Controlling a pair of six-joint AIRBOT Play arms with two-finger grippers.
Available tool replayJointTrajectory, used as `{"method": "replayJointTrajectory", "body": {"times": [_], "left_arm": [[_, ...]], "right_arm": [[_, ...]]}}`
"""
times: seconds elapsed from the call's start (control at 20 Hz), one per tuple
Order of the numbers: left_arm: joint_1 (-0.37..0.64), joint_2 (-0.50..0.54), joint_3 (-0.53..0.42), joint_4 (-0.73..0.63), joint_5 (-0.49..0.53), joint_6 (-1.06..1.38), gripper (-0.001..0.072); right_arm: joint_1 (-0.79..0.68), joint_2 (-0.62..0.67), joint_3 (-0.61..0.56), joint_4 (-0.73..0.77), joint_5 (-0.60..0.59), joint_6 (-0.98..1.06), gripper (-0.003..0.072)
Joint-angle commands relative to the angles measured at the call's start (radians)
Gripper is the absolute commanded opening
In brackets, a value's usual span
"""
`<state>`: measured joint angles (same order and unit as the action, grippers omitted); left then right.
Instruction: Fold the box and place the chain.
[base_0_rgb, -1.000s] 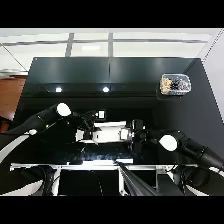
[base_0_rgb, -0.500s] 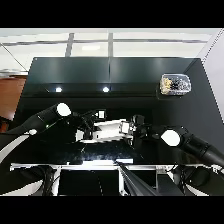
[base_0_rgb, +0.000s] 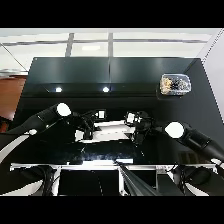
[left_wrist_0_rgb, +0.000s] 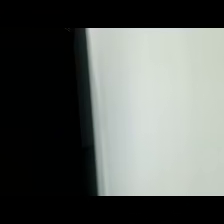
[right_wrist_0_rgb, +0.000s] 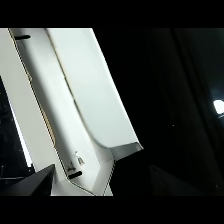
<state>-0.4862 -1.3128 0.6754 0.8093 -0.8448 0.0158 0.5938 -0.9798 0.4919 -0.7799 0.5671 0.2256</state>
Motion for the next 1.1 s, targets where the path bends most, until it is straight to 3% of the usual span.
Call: {"method": "replayJointTrajectory", "body": {"times": [0.0,0.35,0.45,1.05], "left_arm": [[0.0,-0.001,0.001,0.0,-0.002,0.0,0.0033],[0.0,-0.001,0.018,-0.001,-0.002,0.0,0.0034],[0.0,-0.001,0.024,0.0,0.001,0.0,0.0034],[0.0,-0.001,0.024,0.0,0.011,0.0,0.0034]], "right_arm": [[-0.013,-0.024,0.001,0.097,-0.008,-0.122,0.0698],[-0.012,-0.112,0.001,0.27,0.058,-0.227,0.0697],[-0.012,-0.138,0.0,0.274,0.105,-0.25,0.0697],[-0.012,-0.229,0.0,0.308,0.08,-0.34,0.0697]]}}
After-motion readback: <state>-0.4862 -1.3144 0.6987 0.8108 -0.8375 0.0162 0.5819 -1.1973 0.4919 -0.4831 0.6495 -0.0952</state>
